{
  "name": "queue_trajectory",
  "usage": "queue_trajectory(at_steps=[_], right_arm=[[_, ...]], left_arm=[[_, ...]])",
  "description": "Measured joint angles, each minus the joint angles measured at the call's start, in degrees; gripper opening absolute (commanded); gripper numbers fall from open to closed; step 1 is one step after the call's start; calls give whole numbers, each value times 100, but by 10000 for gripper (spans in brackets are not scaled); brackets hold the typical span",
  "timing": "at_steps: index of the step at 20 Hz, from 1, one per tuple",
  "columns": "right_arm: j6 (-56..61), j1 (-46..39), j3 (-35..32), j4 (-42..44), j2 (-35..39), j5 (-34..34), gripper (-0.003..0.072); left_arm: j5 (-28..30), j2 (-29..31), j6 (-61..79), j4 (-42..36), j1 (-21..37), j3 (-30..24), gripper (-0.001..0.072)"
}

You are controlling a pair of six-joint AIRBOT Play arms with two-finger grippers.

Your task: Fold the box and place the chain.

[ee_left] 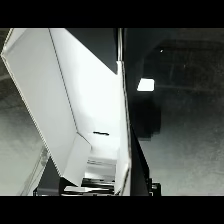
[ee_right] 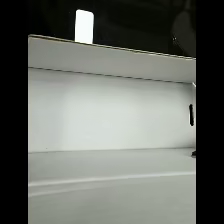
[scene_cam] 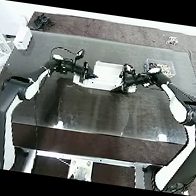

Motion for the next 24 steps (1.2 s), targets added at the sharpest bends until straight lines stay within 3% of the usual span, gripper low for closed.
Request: queue_trajectory(at_steps=[24], right_arm=[[0,0,0,4,0,0,630]], left_arm=[[-203,2,-13,81,0,2,26]])
